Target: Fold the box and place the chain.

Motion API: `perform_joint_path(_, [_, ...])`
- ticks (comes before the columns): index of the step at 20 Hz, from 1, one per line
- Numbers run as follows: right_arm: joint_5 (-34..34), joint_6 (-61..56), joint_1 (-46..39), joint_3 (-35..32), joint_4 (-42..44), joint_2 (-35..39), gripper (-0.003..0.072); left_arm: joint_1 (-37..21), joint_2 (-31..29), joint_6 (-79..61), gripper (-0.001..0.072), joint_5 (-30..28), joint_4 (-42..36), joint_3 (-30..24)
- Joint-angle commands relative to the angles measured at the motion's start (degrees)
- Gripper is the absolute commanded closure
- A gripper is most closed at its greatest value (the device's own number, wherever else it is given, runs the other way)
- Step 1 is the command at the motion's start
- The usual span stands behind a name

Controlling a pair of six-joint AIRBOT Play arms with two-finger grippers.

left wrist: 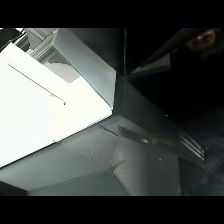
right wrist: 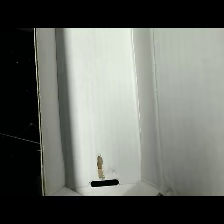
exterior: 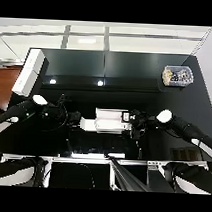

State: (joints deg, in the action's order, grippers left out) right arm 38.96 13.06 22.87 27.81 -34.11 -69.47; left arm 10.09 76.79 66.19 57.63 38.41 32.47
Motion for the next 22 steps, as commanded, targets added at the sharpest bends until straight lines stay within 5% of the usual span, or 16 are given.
perform_joint_path(1, [0.02, 0.0, 0.02, -0.02, 0.0, -0.02, 0.0592, 0.22, 0.24, -1.22, 0.0688, -1.73, 0.07, -0.02])
perform_joint_path(10, [0.02, 0.0, 0.02, 0.0, 0.0, -0.02, 0.0592, 1.49, 0.24, -13.92, 0.0686, 2.08, -8.31, -0.02])
perform_joint_path(21, [0.02, 0.0, 0.02, 0.0, 0.02, -0.02, 0.0591, 1.53, 0.24, -14.14, 0.0686, 2.97, -9.05, -0.02])
perform_joint_path(22, [0.02, 0.0, 0.02, -0.02, 0.0, -0.02, 0.0592, 1.53, 0.22, -14.14, 0.0643, 2.84, -9.22, -0.02])
